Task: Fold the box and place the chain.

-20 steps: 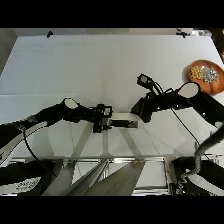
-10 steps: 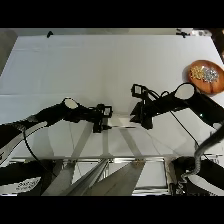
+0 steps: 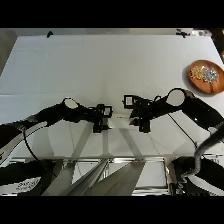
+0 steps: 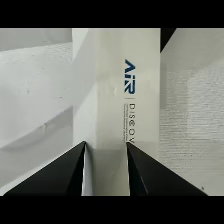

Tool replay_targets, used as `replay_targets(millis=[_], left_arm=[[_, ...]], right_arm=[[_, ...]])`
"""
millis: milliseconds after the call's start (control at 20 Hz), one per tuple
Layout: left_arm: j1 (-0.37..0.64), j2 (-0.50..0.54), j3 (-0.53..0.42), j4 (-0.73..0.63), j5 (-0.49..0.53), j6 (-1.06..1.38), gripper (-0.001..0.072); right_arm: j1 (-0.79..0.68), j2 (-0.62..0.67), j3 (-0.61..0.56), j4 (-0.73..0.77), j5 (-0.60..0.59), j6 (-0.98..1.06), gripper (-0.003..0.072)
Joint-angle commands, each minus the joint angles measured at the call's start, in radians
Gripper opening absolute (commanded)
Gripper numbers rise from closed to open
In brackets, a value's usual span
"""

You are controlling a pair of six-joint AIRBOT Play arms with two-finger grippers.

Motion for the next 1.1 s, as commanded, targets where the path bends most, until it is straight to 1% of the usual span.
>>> replay_targets(millis=[0, 100, 850, 1050], left_arm=[[0.001, 0.001, 0.0, 0.001, 0.0, 0.002, 0.0377], [0.001, 0.001, 0.0, 0.001, 0.0, 0.002, 0.0377], [0.001, 0.001, 0.0, 0.001, 0.0, 0.002, 0.0377], [0.001, 0.001, 0.0, 0.001, 0.0, 0.002, 0.0377]], right_arm=[[0.021, 0.0, 0.001, -0.03, -0.038, 0.028, 0.0266], [0.021, 0.0, 0.002, -0.03, -0.042, 0.029, 0.0221], [0.021, 0.0, 0.001, -0.013, -0.042, 0.107, 0.0221], [0.052, 0.0, -0.002, -0.019, -0.068, 0.107, 0.022]])
